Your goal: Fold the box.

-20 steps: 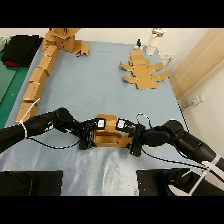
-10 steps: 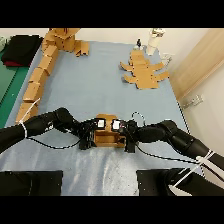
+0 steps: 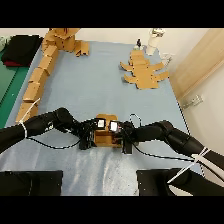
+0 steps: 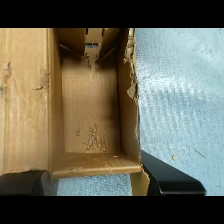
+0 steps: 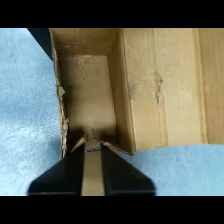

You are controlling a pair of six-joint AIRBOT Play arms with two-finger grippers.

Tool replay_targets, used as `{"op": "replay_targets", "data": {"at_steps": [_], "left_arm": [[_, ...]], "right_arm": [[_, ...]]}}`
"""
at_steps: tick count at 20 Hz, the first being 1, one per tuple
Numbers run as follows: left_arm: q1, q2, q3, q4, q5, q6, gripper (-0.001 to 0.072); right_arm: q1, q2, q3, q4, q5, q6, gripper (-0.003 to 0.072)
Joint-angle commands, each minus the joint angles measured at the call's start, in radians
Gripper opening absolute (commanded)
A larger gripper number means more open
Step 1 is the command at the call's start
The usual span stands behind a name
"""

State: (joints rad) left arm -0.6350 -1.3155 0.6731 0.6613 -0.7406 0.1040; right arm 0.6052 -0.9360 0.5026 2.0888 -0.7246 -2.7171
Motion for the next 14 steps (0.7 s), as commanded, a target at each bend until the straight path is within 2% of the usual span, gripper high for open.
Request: {"op": "replay_targets", "data": {"at_steps": [1, 2, 3, 8, 11, 12, 13, 14], "left_arm": [[0.001, 0.000, 0.000, 0.000, 0.000, 0.000, 0.0343], [0.001, 0.000, 0.000, 0.000, 0.000, 0.000, 0.0343], [0.001, 0.000, 0.000, 0.000, 0.000, 0.000, 0.0343], [0.001, 0.000, 0.000, 0.000, 0.000, 0.000, 0.0342], [0.001, 0.000, 0.000, 0.000, 0.000, 0.000, 0.0343], [0.001, 0.000, 0.000, 0.000, 0.000, 0.000, 0.0343], [0.001, 0.000, 0.000, 0.000, 0.000, 0.000, 0.0343], [0.001, 0.000, 0.000, 0.000, 0.000, 0.000, 0.0343]], "right_arm": [[0.033, -0.016, 0.001, 0.032, 0.053, -0.029, 0.0477], [0.045, -0.018, 0.001, 0.032, 0.067, -0.029, 0.0516], [0.054, -0.021, 0.001, 0.032, 0.071, -0.029, 0.0522], [0.055, -0.028, 0.001, -0.001, 0.069, 0.013, 0.0521], [0.041, -0.004, 0.001, -0.135, 0.047, 0.184, 0.0491], [0.034, 0.011, 0.001, -0.202, 0.029, 0.254, 0.0352], [0.029, 0.028, 0.001, -0.294, 0.004, 0.341, 0.0268], [0.029, 0.044, 0.001, -0.398, -0.022, 0.440, 0.0267]]}}
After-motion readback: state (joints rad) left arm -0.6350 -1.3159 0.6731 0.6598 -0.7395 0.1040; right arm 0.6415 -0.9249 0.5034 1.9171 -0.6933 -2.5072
